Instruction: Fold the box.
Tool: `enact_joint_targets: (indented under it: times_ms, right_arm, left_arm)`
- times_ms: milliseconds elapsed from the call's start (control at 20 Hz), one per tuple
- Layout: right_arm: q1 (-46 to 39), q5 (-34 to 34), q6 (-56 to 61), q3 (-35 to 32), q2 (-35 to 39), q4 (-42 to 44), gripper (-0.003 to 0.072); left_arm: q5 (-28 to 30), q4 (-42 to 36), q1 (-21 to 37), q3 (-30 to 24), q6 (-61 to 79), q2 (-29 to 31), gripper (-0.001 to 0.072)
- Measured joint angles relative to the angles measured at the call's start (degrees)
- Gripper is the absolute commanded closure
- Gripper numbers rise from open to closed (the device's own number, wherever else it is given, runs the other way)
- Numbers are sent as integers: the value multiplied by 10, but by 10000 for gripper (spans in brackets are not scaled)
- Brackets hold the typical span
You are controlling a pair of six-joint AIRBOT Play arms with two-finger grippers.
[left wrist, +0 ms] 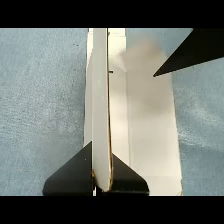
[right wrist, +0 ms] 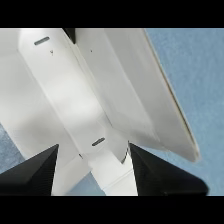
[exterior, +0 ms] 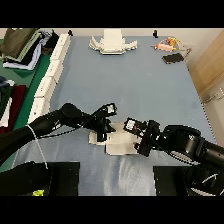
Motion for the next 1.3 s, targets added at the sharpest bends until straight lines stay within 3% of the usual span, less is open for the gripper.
enact_joint_targets:
  times_ms: [600,800,1300]
  right_arm:
    - [2,43,-21,-4,8,9,-17]
    - [32,64,-55,-28,36,49,-17]
    - [61,-55,-36,-87,-7,-19,-17]
  left_arm:
    - [0,0,0,0,0,0,696]
    - [0,0,0,0,0,0,696]
    - [0,0,0,0,0,0,696]
